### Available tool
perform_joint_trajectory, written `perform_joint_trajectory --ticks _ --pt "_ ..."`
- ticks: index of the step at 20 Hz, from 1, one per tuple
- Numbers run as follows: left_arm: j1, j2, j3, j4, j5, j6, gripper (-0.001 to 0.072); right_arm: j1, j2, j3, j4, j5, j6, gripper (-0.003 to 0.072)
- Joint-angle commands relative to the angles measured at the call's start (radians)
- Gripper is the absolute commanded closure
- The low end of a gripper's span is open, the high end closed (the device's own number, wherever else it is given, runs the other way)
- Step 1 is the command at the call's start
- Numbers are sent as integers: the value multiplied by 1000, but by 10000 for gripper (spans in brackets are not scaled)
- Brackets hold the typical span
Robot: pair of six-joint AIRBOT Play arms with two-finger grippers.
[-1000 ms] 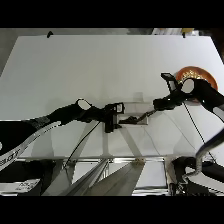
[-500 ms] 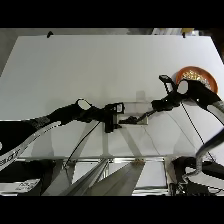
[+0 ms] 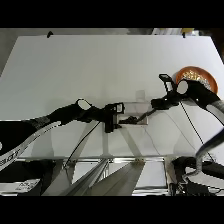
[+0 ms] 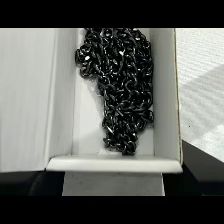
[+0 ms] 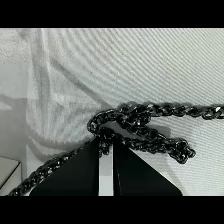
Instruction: Fold the box and place the chain.
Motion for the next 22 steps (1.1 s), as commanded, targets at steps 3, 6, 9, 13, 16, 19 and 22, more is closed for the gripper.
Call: perform_joint_trajectory --ticks 3,6,9,13,16,19,22 --pt "0 1 0 0 0 0 432 1 67 0 5 68 -19 667" --pt "0 0 0 0 0 0 432 1 153 0 11 103 -26 667" --pt "0 0 0 0 0 0 432 0 223 0 28 121 -25 667" --pt "0 1 0 0 0 0 432 0 225 -19 20 80 -21 556" --pt "0 1 0 0 0 0 432 -1 212 -55 -32 35 -12 546" --pt "0 0 0 0 0 0 432 -1 143 -61 -74 36 27 408" --pt "0 0 0 0 0 0 432 -1 88 -61 -73 30 28 408"
